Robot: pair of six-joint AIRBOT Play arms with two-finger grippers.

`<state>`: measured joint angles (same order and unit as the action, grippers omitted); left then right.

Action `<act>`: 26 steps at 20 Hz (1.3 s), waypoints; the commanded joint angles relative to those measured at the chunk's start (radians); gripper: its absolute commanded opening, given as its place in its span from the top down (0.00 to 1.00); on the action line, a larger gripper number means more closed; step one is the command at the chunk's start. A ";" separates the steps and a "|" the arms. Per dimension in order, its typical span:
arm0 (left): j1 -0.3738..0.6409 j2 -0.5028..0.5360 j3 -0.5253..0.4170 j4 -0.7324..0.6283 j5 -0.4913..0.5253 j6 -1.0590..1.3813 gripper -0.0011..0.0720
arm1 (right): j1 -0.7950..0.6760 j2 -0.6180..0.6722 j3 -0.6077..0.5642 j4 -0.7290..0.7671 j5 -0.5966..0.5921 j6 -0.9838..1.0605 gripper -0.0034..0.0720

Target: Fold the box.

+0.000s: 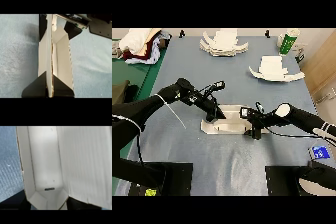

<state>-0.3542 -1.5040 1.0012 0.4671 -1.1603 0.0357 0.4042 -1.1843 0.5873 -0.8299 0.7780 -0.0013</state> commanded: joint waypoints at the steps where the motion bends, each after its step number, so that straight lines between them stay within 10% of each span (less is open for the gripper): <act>1: -0.001 0.001 0.000 -0.039 0.000 0.000 0.97 | 0.001 0.000 0.000 0.000 0.003 0.000 0.26; 15: -0.001 0.001 0.000 -0.029 -0.029 -0.003 0.96 | 0.001 0.000 0.000 0.000 0.003 0.000 0.26; 18: -0.001 0.001 0.000 -0.022 -0.029 -0.003 0.43 | 0.001 0.000 0.000 0.000 0.003 0.000 0.26; 26: 0.042 0.055 0.004 0.108 -0.027 -0.222 0.43 | 0.001 0.000 0.000 0.000 0.003 0.000 0.26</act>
